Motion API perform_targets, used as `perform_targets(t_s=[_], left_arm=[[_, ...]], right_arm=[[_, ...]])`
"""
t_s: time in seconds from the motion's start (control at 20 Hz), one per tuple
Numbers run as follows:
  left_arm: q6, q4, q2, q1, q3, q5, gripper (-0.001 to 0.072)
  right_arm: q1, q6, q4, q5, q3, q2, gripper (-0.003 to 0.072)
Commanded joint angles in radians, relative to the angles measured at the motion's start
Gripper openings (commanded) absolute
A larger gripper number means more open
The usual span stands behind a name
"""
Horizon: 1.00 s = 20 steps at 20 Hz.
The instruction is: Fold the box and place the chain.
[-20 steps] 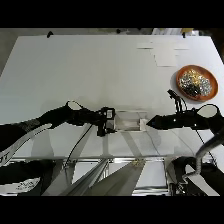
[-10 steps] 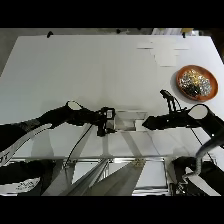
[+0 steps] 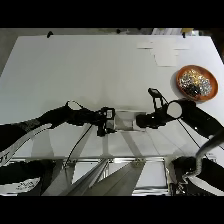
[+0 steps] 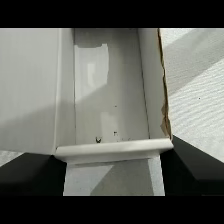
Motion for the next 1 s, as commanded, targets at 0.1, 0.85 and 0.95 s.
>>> perform_targets(t_s=[0.1,0.85,0.95], left_arm=[[0.000,0.000,0.000,0.000,0.001,0.000,0.0212],[0.000,0.000,0.000,0.000,0.001,0.000,0.0212],[0.000,0.000,0.000,0.000,0.001,0.001,0.0212]], right_arm=[[0.113,0.284,-0.215,0.088,0.092,-0.122,0.0345],[0.167,0.362,-0.288,0.158,0.169,-0.231,0.0097],[0.167,0.362,-0.286,0.160,0.169,-0.237,0.0015]])
